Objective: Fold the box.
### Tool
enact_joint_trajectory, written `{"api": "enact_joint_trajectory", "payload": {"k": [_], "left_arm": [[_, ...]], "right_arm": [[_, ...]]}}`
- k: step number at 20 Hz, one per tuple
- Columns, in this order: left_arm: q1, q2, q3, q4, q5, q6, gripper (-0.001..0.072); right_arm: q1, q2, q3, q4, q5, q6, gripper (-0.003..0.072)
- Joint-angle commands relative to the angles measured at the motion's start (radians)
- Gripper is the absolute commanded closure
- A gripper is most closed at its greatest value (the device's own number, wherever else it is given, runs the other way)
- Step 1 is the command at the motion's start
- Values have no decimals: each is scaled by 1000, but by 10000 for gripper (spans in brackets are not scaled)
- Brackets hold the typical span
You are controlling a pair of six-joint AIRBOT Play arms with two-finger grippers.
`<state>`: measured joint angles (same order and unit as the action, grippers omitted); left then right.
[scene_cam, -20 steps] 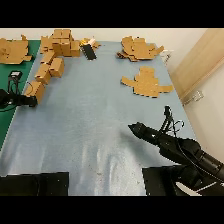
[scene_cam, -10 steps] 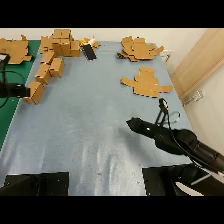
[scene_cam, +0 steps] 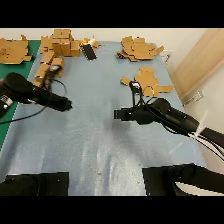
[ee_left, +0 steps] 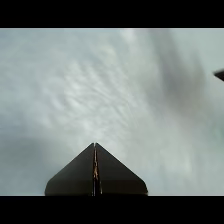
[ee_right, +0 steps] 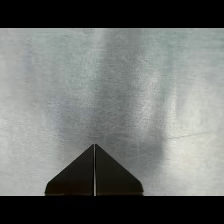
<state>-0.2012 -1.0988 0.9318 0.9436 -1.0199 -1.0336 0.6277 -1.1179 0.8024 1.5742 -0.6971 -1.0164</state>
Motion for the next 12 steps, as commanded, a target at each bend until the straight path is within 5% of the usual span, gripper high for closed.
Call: {"api": "enact_joint_trajectory", "payload": {"k": [1,12], "left_arm": [[-127,-1,-45,0,-18,-105,700],[-161,-1,-59,-1,-27,-119,699]], "right_arm": [[2,-71,59,12,-65,-58,684],[3,-71,58,23,-90,-57,684]]}}
